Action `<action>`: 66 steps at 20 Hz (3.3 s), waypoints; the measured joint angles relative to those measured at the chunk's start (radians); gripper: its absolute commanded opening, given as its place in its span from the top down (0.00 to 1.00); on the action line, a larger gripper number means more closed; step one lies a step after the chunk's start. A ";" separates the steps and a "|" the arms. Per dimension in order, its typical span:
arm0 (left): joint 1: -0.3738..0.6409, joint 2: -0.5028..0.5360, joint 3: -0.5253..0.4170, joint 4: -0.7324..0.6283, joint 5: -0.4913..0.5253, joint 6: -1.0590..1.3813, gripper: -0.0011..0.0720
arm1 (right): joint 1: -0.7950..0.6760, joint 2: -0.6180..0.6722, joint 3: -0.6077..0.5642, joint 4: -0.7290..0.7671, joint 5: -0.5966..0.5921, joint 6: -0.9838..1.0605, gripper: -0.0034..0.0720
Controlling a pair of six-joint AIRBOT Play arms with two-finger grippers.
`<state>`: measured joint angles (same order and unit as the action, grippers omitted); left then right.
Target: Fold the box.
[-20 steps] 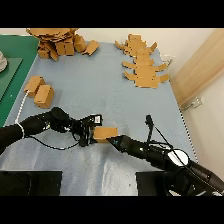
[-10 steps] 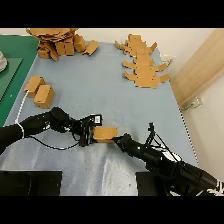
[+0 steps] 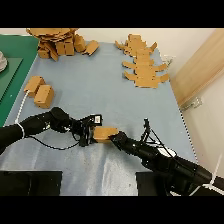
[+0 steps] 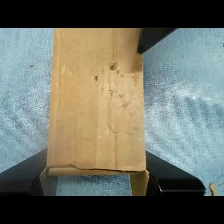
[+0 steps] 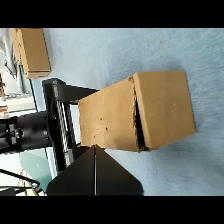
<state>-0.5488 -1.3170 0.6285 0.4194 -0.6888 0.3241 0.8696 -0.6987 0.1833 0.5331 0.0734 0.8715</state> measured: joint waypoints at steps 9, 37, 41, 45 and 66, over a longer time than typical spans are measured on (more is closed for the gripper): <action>0.000 0.000 0.000 0.003 0.002 0.003 0.53 | 0.000 -0.110 0.005 -0.037 0.021 -0.002 0.96; 0.000 0.000 0.000 0.000 0.000 0.001 0.53 | 0.037 -0.049 0.093 -0.160 -0.069 0.001 0.96; 0.000 0.000 0.000 0.000 0.001 0.000 0.53 | 0.041 -0.104 0.106 -0.163 -0.043 0.001 0.96; 0.000 0.000 0.000 0.002 0.001 0.002 0.53 | 0.054 -0.183 0.110 -0.135 -0.008 0.002 0.96; 0.002 0.000 0.000 -0.005 0.005 -0.006 0.53 | 0.067 -0.128 0.107 -0.147 -0.157 0.000 0.96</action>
<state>-0.5472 -1.3174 0.6289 0.4145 -0.6842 0.3183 0.9363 -0.8265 0.2905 0.3862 -0.0837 0.8719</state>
